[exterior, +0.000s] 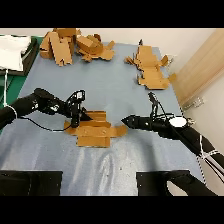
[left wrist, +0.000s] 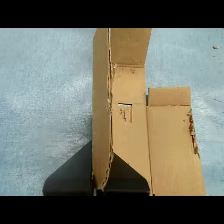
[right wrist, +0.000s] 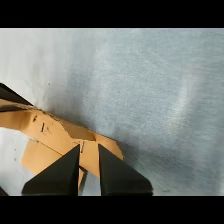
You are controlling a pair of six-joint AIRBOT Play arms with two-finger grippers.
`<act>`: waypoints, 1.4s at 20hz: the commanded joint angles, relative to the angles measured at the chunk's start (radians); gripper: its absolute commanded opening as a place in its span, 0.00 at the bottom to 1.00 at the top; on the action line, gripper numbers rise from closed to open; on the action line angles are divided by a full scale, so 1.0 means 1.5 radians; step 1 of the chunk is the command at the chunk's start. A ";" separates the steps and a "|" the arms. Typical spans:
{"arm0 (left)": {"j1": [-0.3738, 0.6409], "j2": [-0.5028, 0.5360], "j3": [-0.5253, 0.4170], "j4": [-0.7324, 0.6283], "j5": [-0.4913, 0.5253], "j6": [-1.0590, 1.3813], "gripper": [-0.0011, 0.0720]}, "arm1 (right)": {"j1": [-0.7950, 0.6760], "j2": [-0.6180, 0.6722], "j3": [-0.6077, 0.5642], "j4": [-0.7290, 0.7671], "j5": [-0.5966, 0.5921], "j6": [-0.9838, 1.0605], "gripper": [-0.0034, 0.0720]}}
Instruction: Fold the box.
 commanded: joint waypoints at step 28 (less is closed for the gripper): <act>-0.001 -0.001 0.000 0.002 0.002 0.001 0.04 | 0.663 -0.133 0.114 -1.020 -0.137 0.391 0.55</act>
